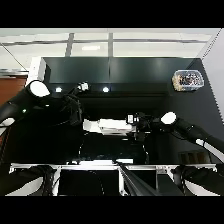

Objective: Fold the box and place the chain.

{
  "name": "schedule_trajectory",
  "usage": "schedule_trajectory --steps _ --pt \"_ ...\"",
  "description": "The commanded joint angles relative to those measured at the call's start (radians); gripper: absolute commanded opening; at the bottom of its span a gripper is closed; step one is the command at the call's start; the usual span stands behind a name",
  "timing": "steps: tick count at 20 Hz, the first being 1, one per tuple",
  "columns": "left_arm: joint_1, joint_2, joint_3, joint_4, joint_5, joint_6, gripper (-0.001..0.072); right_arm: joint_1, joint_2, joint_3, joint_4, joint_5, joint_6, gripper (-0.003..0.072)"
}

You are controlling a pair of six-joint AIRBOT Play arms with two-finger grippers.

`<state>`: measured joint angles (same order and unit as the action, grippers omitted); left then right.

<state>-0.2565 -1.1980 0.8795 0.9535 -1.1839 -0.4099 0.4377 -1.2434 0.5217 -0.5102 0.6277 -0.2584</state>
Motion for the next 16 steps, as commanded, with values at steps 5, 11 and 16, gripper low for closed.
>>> schedule_trajectory --steps 5,11,16 --pt "0.015 0.080 -0.140 -0.187 -0.156 -0.250 0.0026 0.001 0.000 0.000 0.002 0.000 0.000 0.0394" --pt "-0.021 0.060 -0.304 -0.449 0.063 -0.122 0.0027 0.001 0.000 0.000 0.002 0.001 0.000 0.0394" --pt "-0.146 -0.042 -0.304 -0.952 0.154 0.242 0.0027 0.001 0.000 0.000 0.002 0.000 0.000 0.0394"
